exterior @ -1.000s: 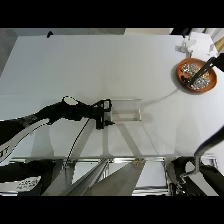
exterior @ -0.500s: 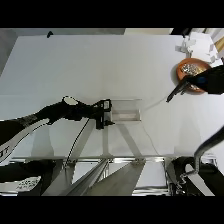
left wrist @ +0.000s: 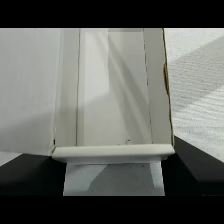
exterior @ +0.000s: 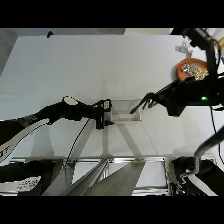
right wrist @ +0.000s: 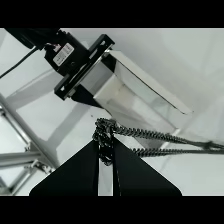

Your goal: Fold the box and place the chain.

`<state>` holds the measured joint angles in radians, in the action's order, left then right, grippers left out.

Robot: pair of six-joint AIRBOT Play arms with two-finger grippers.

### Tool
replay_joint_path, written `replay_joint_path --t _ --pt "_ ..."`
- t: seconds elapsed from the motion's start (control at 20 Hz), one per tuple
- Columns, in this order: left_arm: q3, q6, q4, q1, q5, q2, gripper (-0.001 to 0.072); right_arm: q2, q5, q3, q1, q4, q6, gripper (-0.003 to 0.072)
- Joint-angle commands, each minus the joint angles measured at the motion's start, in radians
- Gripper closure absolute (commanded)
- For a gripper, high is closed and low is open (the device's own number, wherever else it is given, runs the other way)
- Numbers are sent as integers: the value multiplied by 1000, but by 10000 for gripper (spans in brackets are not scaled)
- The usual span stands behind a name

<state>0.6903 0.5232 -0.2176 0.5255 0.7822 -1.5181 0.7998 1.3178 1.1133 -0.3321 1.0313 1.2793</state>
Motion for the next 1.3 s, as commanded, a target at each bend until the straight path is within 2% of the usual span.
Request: replay_joint_path --t 0.0,0.35,1.05,1.1,1.2,1.25 --pt "0 0 0 0 0 0 503 0 -122 -88 -64 16 27 672" --pt "0 0 0 0 0 0 503 48 -334 -230 -127 14 34 672" --pt "0 0 0 0 0 0 503 370 -419 -281 -264 15 34 669" --pt "0 0 0 0 0 0 503 384 -432 -281 -266 14 43 660" --pt "0 0 0 0 0 0 503 397 -453 -281 -265 20 87 518" --pt "0 0 0 0 0 0 503 396 -458 -281 -265 18 87 489"
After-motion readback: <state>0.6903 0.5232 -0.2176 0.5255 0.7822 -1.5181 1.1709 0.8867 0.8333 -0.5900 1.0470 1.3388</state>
